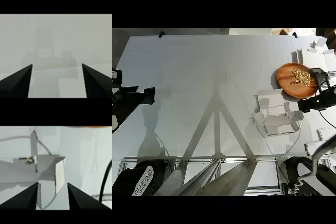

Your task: Fold the box and place the chain.

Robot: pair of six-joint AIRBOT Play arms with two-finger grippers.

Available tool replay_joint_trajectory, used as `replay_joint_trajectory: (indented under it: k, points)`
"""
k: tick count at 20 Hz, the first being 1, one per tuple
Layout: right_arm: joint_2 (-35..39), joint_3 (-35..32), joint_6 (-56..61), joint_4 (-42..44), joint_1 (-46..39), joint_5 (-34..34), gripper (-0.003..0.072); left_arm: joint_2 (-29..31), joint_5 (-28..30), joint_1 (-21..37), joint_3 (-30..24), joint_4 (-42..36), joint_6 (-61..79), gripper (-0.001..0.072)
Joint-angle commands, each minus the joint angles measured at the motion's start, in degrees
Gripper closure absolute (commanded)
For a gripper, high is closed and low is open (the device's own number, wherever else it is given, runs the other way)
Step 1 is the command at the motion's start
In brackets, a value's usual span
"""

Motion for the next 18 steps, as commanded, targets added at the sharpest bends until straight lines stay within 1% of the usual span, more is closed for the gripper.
replay_joint_trajectory:
  k: [1,5,7,9,10,11,12,14,18]
  points:
    - [-6.1,1.49,0.57,-2.16,0.26,3.45,0.0281,0.04,0.0,0.0,0.0,0.02,0.0,0.0014]
    - [-11.1,1.53,0.59,-6.75,3.96,1.53,0.0299,0.04,0.0,0.0,0.0,0.02,0.0,0.0014]
    - [-13.18,1.53,1.27,-9.62,6.1,0.04,0.0431,0.04,0.0,0.0,0.0,0.02,0.02,0.0014]
    - [-15.19,1.53,2.19,-12.48,7.58,0.48,0.0449,0.04,0.0,0.0,0.0,0.02,0.02,0.0014]
    - [-15.96,1.53,2.95,-13.62,7.98,0.63,0.0484,0.04,0.0,0.0,0.0,0.02,0.0,0.0014]
    - [-16.22,1.53,3.39,-13.92,8.11,0.11,0.0554,0.04,0.0,0.0,0.0,0.02,0.0,0.0014]
    - [-16.24,1.55,3.39,-13.7,8.11,-0.68,0.0678,0.04,0.0,0.0,0.0,0.02,0.02,0.0014]
    - [-16.22,1.86,3.3,-13.62,8.11,-0.55,0.0677,0.04,0.0,0.0,0.0,0.02,0.0,0.0014]
    - [-14.53,5.14,2.82,-12.96,9.94,2.97,0.0678,0.04,0.0,0.0,0.0,0.02,0.0,0.0014]
